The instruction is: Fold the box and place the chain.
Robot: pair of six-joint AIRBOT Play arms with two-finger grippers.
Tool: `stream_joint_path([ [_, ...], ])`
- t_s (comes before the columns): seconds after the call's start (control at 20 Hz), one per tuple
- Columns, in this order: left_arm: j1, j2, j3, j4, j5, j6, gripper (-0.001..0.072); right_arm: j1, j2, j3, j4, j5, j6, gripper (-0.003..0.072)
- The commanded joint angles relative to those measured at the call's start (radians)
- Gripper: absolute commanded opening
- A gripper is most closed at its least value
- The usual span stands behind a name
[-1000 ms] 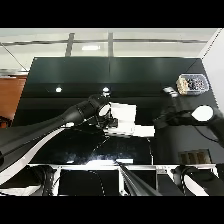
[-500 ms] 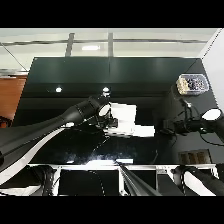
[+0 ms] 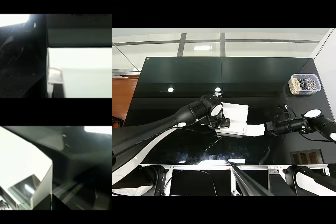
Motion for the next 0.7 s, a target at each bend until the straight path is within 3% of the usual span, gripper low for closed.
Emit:
stream_joint_path([
  [0.0,0.001,0.001,0.0,0.004,0.001,0.0,0.0027,0.007,-0.01,0.0,0.069,0.01,-0.053,0.0017],
  [0.1,0.001,0.001,0.0,0.004,0.001,0.0,0.0027,0.008,-0.01,0.0,0.069,0.023,-0.053,0.002],
  [0.15,0.001,0.001,0.0,0.004,0.001,0.0,0.0027,0.008,-0.01,0.0,0.072,0.026,-0.056,0.0102],
  [0.25,0.001,0.001,0.0,0.004,0.001,0.0,0.0027,0.008,-0.01,0.0,0.08,0.02,-0.065,0.0469],
  [0.3,0.001,0.001,0.0,0.003,0.001,0.0,0.0027,0.014,-0.01,0.0,0.091,0.013,-0.069,0.0562],
  [0.65,0.001,0.001,0.0,0.004,0.001,0.0,0.0027,0.148,-0.01,0.0,0.201,-0.041,-0.101,0.0561],
])
